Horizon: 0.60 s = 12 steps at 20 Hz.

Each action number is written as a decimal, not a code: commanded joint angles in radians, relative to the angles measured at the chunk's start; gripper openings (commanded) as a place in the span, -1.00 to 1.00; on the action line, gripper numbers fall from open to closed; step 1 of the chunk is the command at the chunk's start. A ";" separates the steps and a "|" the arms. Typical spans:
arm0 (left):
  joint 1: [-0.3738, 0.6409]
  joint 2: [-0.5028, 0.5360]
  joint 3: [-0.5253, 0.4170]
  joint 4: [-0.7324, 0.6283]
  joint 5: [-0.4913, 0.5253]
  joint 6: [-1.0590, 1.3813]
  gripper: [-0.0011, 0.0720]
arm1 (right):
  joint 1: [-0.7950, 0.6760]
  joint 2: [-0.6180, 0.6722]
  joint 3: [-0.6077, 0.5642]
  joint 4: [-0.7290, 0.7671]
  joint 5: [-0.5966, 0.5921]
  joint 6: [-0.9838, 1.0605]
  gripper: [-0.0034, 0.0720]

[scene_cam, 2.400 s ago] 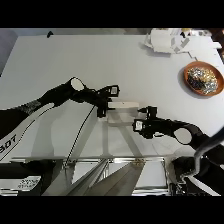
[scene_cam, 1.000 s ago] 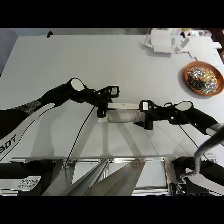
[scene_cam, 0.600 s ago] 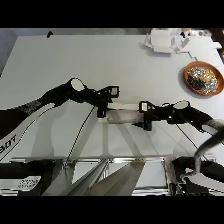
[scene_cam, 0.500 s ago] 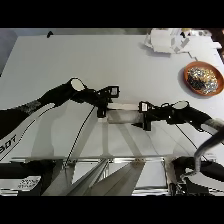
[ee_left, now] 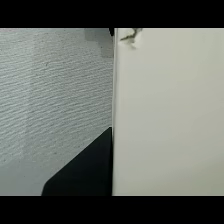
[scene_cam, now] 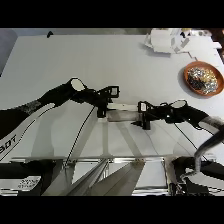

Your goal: Fold the box and place the chain.

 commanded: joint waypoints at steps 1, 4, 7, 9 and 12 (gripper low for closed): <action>0.000 0.000 0.000 0.000 0.001 0.000 -0.95 | 0.000 -0.002 0.001 0.000 -0.014 0.001 0.05; 0.000 0.000 0.000 0.000 0.001 0.000 -0.95 | 0.000 -0.001 0.001 -0.002 -0.011 0.006 0.05; 0.000 0.000 0.000 0.000 0.001 0.000 -0.95 | 0.000 -0.001 0.001 -0.004 -0.008 0.006 0.05; 0.000 0.000 0.000 0.000 0.001 0.000 -0.95 | 0.000 -0.001 0.001 -0.004 -0.008 0.006 0.05; 0.000 0.000 0.000 0.000 0.001 0.000 -0.95 | 0.000 -0.001 0.001 -0.003 -0.008 0.006 0.05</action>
